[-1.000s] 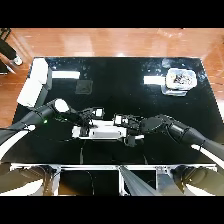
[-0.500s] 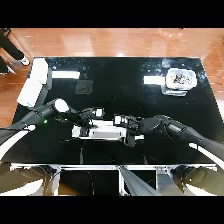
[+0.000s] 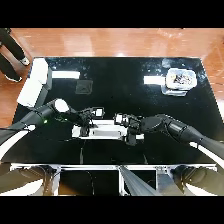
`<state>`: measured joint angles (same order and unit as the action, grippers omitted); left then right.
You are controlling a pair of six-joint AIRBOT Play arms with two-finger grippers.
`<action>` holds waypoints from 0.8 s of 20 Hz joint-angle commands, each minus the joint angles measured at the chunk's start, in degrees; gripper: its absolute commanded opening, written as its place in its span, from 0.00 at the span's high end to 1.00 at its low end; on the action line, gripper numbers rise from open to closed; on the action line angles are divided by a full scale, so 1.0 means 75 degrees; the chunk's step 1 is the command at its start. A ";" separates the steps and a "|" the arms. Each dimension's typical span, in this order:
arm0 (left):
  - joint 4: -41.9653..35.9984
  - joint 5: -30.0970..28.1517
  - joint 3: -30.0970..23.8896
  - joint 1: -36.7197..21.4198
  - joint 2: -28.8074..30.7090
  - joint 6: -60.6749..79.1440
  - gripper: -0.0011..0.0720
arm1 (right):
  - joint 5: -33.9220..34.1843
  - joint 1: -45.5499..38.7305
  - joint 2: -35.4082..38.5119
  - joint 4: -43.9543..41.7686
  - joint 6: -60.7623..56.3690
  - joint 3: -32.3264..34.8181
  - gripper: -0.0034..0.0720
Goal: Fold the box and place the chain.
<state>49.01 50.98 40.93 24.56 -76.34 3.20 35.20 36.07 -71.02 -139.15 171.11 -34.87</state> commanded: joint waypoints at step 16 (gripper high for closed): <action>0.0000 0.0009 -0.0003 0.0000 -0.0003 0.0000 0.95 | -0.0213 0.0044 -0.0364 0.0291 0.0000 0.0003 0.02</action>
<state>49.01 50.98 40.93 24.56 -76.34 3.18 34.37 36.23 -73.12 -137.03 171.24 -34.87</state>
